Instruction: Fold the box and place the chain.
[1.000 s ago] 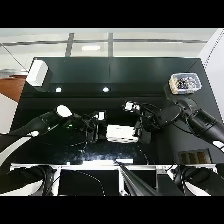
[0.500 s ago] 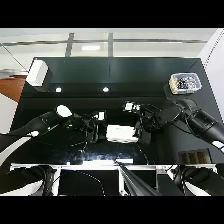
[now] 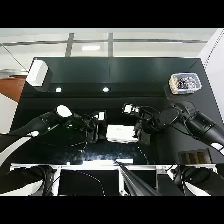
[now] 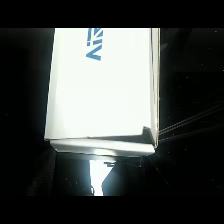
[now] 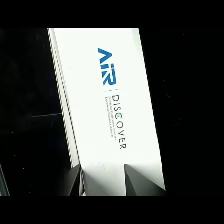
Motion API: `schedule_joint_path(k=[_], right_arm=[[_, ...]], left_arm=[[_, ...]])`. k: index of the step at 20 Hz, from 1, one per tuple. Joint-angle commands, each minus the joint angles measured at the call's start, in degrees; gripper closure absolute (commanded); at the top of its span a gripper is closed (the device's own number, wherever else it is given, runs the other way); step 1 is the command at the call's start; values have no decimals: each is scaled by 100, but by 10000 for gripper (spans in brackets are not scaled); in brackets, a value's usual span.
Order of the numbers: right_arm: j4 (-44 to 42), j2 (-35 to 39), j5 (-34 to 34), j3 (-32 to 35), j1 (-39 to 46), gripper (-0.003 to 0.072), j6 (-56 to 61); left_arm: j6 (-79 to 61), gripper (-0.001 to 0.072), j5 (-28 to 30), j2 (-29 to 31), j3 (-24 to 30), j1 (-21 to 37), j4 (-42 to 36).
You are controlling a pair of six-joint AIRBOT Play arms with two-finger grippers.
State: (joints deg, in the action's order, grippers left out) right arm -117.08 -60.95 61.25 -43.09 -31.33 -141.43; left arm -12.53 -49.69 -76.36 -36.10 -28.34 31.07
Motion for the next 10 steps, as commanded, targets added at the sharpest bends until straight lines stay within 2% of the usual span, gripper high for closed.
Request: schedule_joint_path(k=[1, 3, 4, 5, 10], right_arm=[[44, -4, -136, 2, -20, 393, 28], [96, -4, -186, 2, -20, 393, 52], [129, -2, -203, -2, -20, 477, 90], [129, -2, -205, -13, -20, 505, 109], [127, 15, -212, -31, -15, 489, 157]], left_arm=[[2, 380, 0, -4, 2, 2, -2], [2, 381, 0, -4, 2, 2, -2], [2, 381, 0, -4, 2, 2, 0], [2, 380, 0, -4, 2, 2, 0], [2, 381, 0, -4, 2, 2, -2]])
